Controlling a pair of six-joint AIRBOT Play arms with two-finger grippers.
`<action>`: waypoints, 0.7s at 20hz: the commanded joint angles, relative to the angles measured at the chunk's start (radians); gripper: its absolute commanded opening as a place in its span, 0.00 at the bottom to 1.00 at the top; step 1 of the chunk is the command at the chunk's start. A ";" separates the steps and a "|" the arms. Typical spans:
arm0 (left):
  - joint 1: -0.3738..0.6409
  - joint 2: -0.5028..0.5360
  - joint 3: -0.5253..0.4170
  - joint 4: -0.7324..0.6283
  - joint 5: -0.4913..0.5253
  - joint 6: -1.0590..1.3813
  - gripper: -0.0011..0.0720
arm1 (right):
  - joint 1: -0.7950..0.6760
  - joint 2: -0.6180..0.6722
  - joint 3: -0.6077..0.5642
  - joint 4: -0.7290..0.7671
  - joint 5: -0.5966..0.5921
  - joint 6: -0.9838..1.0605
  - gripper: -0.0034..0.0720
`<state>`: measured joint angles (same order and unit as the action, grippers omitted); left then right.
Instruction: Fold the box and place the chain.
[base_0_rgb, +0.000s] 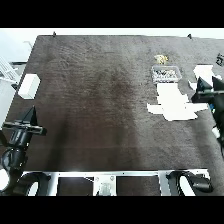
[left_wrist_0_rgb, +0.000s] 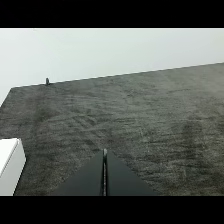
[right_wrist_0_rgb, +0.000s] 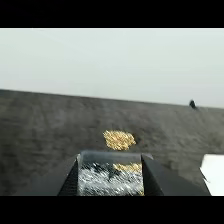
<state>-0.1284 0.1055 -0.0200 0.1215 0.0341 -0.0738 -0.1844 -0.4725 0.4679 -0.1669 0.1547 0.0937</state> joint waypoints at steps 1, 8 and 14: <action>0.000 0.000 0.001 0.000 0.000 0.000 0.04 | -0.327 -0.268 0.169 -0.114 0.410 0.190 0.64; 0.000 0.000 0.001 0.000 0.000 0.000 0.04 | -0.867 -0.476 0.354 -0.219 0.766 0.330 0.64; 0.000 0.000 0.001 0.000 0.000 0.000 0.04 | -0.881 -0.901 0.821 -0.590 1.131 0.466 0.64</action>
<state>-0.1284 0.1055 -0.0200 0.1211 0.0341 -0.0738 -1.0386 -1.1931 1.0821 -0.5735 1.0790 0.4801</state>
